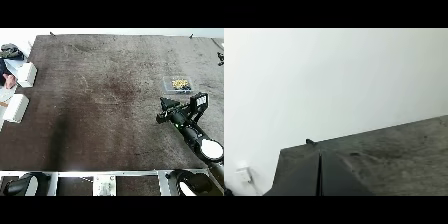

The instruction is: Fold the box and place the chain.

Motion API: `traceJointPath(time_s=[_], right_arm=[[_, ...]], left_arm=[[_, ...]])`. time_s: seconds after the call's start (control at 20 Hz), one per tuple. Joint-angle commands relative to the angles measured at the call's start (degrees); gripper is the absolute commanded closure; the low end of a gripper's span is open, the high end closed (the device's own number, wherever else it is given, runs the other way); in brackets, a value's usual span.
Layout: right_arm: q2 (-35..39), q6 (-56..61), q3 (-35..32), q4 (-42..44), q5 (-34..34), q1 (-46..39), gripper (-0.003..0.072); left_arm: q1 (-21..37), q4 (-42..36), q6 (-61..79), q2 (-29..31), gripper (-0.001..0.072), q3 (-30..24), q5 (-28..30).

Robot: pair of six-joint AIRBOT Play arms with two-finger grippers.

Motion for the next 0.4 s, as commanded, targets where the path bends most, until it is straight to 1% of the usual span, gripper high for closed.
traceJointPath(time_s=[0.0,0.2,0.35], right_arm=[[0.04,0.02,-0.04,0.02,0.02,0.0,0.0699],[0.07,0.02,-0.04,0.02,0.02,0.0,0.07],[0.07,0.02,-0.04,0.02,0.02,0.0,0.0699]], left_arm=[[-5.2,1.99,0.07,8.22,0.0704,-9.29,7.48],[-5.6,1.97,-0.59,9.07,0.0702,-14.93,8.0],[-5.6,1.95,-0.68,9.05,0.0698,-16.61,7.82]])
